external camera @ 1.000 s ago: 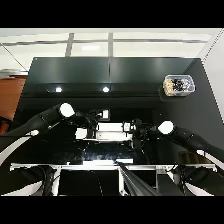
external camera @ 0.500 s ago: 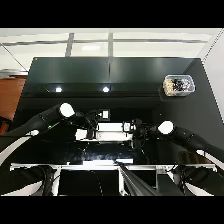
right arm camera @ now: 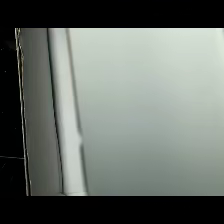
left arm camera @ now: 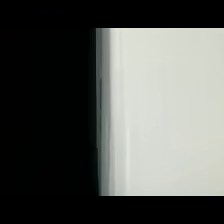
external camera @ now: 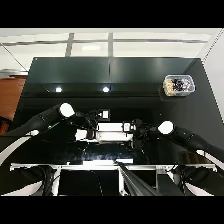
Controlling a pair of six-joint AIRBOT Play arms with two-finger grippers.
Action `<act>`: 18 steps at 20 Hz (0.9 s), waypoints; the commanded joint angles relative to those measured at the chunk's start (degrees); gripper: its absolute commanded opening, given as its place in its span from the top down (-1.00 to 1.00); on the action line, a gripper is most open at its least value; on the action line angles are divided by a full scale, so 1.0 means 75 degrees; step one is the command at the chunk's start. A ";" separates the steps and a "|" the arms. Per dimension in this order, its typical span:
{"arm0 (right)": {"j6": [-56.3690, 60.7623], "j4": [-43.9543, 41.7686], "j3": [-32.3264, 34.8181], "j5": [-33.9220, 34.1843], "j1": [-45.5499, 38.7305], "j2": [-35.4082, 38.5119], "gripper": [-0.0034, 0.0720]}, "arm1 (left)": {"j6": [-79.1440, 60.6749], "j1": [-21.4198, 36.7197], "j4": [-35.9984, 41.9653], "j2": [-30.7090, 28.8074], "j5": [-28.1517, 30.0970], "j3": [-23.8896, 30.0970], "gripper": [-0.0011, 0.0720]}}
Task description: Fold the box and place the chain.
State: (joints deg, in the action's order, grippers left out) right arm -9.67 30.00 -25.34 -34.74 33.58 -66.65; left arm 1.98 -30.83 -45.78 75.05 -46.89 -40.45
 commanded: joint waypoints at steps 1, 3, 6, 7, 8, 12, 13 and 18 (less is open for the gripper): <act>0.0029 0.0032 0.0003 -0.0017 0.0000 -0.0006 -0.95 | -0.0006 0.0000 -0.0003 0.0003 -0.0006 -0.0006 0.88; 0.0029 0.0038 0.0003 -0.0017 0.0000 -0.0006 -0.95 | -0.0006 0.0000 -0.0003 0.0012 -0.0015 -0.0006 0.88; 0.0029 0.0038 0.0003 -0.0017 0.0000 -0.0006 -0.93 | -0.0003 0.0000 0.0003 0.0032 -0.0041 -0.0009 0.88; 0.0029 0.0041 0.0003 -0.0017 0.0000 -0.0006 -0.55 | -0.0003 0.0000 0.0003 0.0032 -0.0050 -0.0009 0.88; 0.0029 0.0041 0.0003 -0.0015 0.0000 -0.0006 -0.36 | -0.0006 0.0000 0.0003 0.0032 -0.0073 -0.0009 0.88; 0.0029 0.0038 0.0003 -0.0015 0.0000 -0.0006 -0.37 | -0.0003 0.0003 -0.0006 0.0029 -0.0090 -0.0009 0.13; 0.0032 0.0038 0.0003 -0.0015 0.0000 -0.0006 -0.37 | -0.0003 0.0023 -0.0032 0.0020 -0.0099 -0.0009 0.09; 0.0029 0.0038 0.0003 -0.0017 0.0000 -0.0006 -0.37 | 0.0265 0.0361 -0.0090 -0.0391 -0.0122 -0.0012 -0.74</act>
State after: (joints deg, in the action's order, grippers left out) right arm -9.47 30.28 -25.34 -34.85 33.58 -66.65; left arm 2.37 -29.45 -46.24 73.67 -47.59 -40.49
